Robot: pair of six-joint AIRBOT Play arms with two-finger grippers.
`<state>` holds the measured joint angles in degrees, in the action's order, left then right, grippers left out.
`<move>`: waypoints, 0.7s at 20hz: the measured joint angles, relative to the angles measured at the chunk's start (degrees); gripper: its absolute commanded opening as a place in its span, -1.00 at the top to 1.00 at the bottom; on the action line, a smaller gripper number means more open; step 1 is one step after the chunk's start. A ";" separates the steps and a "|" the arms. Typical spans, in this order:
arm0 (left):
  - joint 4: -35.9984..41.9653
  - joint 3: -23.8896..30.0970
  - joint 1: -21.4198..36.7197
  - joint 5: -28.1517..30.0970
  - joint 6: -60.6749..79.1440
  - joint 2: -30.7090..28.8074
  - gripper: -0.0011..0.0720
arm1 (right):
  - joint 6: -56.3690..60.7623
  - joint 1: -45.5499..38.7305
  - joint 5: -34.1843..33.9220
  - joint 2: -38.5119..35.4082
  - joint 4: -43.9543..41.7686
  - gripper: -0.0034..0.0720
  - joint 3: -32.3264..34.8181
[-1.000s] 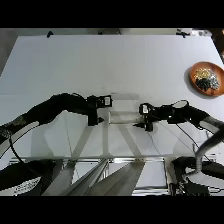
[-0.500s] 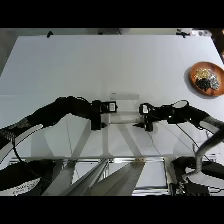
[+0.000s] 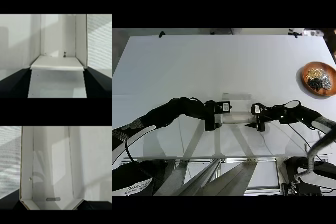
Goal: Fold the box and place the chain.
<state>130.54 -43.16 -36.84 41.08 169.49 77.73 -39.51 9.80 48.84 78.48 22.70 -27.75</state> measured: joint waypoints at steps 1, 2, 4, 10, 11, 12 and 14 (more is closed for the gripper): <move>0.20 0.00 0.35 0.11 0.00 0.00 -0.97 | 0.00 0.00 0.02 0.00 -0.02 -0.20 0.00; 0.42 0.00 0.59 0.44 0.02 0.00 -0.97 | 0.02 0.00 0.02 0.00 -0.02 -0.20 0.00; 1.18 0.00 0.81 0.72 0.00 0.02 -0.97 | 0.02 0.00 0.02 0.00 -0.02 -0.20 0.00; 3.08 0.00 0.76 0.42 0.02 0.68 -0.96 | 0.02 0.00 0.00 0.00 -0.02 -0.20 0.00; 3.32 -0.02 0.59 0.35 0.02 0.96 -0.96 | 0.02 0.00 0.00 0.00 -0.02 -0.20 0.00; 3.54 0.00 0.39 0.33 0.02 1.27 -0.95 | 0.02 0.00 0.02 0.00 -0.02 -0.20 0.00; 4.15 0.00 -0.09 -0.09 0.00 2.03 -0.95 | 0.02 0.00 0.00 0.00 -0.02 -0.20 0.00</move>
